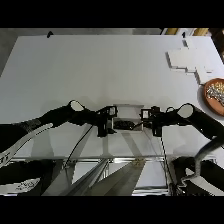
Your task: Fold the box and place the chain.
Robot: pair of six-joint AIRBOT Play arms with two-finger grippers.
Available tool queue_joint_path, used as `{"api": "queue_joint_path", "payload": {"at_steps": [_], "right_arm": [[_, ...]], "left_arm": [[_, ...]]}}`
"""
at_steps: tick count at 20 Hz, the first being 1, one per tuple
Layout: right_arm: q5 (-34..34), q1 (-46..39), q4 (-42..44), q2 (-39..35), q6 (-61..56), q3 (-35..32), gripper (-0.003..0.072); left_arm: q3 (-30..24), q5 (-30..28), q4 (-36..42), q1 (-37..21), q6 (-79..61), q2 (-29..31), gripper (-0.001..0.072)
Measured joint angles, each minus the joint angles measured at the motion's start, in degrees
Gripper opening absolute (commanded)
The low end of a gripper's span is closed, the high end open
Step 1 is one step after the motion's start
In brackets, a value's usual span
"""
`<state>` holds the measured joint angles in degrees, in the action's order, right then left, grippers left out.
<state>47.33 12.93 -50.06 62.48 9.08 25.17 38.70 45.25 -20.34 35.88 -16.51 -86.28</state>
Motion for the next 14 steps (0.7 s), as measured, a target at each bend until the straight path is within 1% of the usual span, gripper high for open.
{"api": "queue_joint_path", "payload": {"at_steps": [1, 2, 6, 10, 12, 14], "right_arm": [[-0.1, 0.1, 0.4, 0.0, 0.0, 0.0, 0.0067], [-0.1, 0.1, 0.5, 0.0, 0.0, 0.0, 0.0017], [1.4, 0.2, -1.1, -2.0, -3.2, 0.0, 0.0017], [3.8, 0.2, -5.9, -8.4, -11.6, 0.0, 0.0017], [5.6, 0.2, -5.4, -12.9, -15.4, 0.0, 0.0017], [7.8, 0.2, -2.3, -16.6, -17.4, 0.0, 0.0017]], "left_arm": [[0.0, 0.0, 0.0, 0.0, 0.0, 0.0, 0.0205], [0.0, 0.0, 0.0, 0.0, 0.0, 0.0, 0.0205], [0.0, 0.0, 0.0, 0.0, 0.0, 0.0, 0.0205], [0.0, 0.0, 0.0, 0.0, 0.0, 0.0, 0.0205], [0.0, 0.0, 0.0, 0.0, 0.0, 0.0, 0.0205], [0.0, 0.0, 0.0, 0.0, 0.0, 0.0, 0.0205]]}}
